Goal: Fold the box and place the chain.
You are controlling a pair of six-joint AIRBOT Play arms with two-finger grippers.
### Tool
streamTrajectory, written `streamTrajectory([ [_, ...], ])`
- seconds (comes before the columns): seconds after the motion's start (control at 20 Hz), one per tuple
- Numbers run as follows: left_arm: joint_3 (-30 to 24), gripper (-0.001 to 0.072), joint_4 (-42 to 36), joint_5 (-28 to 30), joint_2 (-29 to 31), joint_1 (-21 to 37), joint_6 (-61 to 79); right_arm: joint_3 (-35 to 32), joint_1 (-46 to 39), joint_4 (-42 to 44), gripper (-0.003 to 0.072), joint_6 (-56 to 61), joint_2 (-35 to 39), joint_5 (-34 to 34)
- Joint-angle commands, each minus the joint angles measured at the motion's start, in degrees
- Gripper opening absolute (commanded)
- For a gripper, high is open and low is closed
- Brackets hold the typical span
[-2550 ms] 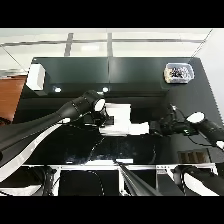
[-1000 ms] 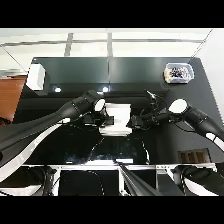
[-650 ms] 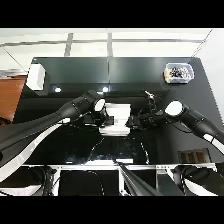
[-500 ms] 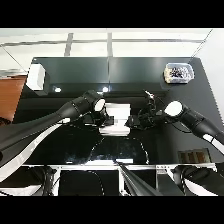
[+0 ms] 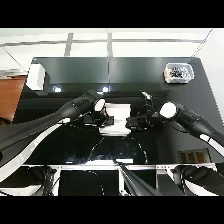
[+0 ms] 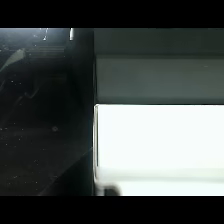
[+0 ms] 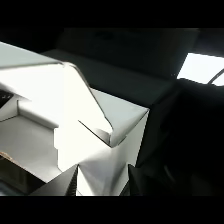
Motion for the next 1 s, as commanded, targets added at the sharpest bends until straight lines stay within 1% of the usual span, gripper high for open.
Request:
streamTrajectory([
  [0.0, 0.02, 0.0025, 0.02, 0.02, -0.02, 0.00, 0.02, 3.32, 2.82, -6.14, 0.0347, 6.56, -2.25, 0.44],
  [0.15, 0.02, 0.0026, 0.02, 0.07, -0.02, 0.00, 0.04, 7.54, 5.35, -10.78, 0.0346, 11.98, -6.36, 3.76],
  [0.3, 0.02, 0.0025, 0.02, 0.04, -0.02, 0.00, 0.02, 11.56, 8.17, -18.51, 0.0347, 18.88, -10.38, 7.32],
  [0.55, 0.02, 0.0025, 0.02, 0.07, -0.02, 0.02, 0.02, 16.26, 10.86, -27.58, 0.0346, 26.27, -13.68, 13.44],
  [0.85, 0.02, 0.0025, 0.02, 0.07, -0.02, 0.00, 0.02, 17.11, 13.55, -33.57, 0.0345, 34.34, -13.81, 14.27],
  [0.9, 0.02, 0.0025, 0.02, 0.07, -0.02, 0.00, 0.02, 17.11, 13.62, -33.62, 0.0301, 35.04, -13.81, 14.23],
  [0.95, 0.02, 0.0025, 0.02, 0.07, -0.02, 0.00, 0.02, 17.11, 13.64, -33.59, 0.0221, 35.12, -13.81, 13.92],
])
